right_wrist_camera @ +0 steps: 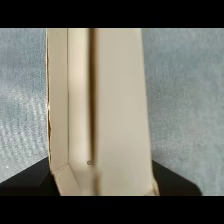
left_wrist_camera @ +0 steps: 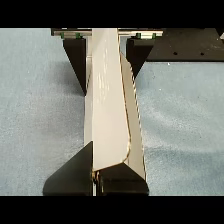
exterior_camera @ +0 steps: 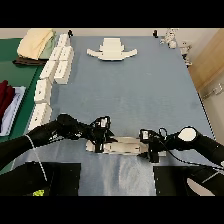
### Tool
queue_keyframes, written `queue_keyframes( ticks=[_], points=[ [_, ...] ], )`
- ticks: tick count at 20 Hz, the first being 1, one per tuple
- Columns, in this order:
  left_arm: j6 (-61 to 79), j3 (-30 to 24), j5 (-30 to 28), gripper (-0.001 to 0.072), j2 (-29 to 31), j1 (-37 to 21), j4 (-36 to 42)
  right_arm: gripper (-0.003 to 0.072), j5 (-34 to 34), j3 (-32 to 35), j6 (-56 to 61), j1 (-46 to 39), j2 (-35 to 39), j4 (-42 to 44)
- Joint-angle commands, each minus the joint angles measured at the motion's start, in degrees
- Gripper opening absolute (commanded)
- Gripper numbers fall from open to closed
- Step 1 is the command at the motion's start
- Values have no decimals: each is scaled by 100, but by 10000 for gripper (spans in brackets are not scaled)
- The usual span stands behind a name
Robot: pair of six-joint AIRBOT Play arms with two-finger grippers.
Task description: Fold the box.
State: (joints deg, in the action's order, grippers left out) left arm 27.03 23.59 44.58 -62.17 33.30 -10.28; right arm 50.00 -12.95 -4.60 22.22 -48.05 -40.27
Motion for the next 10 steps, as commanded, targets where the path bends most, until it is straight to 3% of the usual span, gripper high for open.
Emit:
queue_keyframes(
  ticks=[1, 7, 10],
  points=[
    [0, -2, 0, 14, 0, -7, -2, 569, -181, -13, -262, 4, -9, 48],
    [0, -2, 0, 14, 0, -7, -2, 574, -35, -98, -275, 4, 50, 50],
    [0, -2, -2, 14, 0, -7, 0, 679, 7, -98, -138, 4, 234, 37]
  ],
)
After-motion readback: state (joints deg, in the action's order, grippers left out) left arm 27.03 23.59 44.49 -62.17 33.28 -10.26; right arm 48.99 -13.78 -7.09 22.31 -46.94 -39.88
